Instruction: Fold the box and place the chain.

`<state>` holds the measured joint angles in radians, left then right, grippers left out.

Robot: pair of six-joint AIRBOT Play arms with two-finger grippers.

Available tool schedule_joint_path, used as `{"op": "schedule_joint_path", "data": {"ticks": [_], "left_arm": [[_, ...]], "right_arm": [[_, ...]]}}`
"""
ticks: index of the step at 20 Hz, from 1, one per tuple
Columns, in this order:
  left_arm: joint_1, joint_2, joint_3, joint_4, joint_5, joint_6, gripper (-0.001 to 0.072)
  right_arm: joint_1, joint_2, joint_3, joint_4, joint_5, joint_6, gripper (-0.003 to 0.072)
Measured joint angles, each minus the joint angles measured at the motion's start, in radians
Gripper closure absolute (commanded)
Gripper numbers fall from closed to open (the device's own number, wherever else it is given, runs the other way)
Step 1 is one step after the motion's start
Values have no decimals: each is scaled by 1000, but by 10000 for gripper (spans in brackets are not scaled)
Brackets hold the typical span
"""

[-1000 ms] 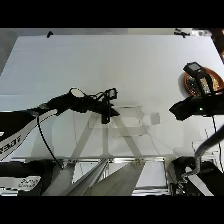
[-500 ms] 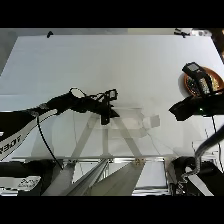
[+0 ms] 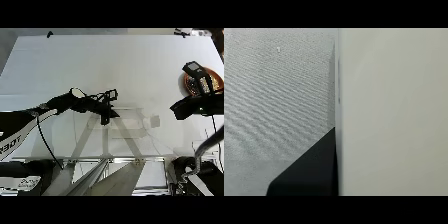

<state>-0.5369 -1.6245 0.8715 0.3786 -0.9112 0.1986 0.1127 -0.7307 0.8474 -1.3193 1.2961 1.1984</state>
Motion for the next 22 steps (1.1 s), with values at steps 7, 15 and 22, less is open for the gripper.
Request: {"op": "schedule_joint_path", "data": {"ticks": [7, 15, 22], "left_arm": [[0, 0, 0, 0, 1, 0, 697], [0, 0, 0, 0, 1, 0, 697], [0, 0, 0, 0, 1, -1, 698]], "right_arm": [[0, 0, 0, 26, -123, -15, 679], [275, 1, -100, 48, -185, -132, 681], [451, 3, -310, -157, -325, -171, 680]]}}
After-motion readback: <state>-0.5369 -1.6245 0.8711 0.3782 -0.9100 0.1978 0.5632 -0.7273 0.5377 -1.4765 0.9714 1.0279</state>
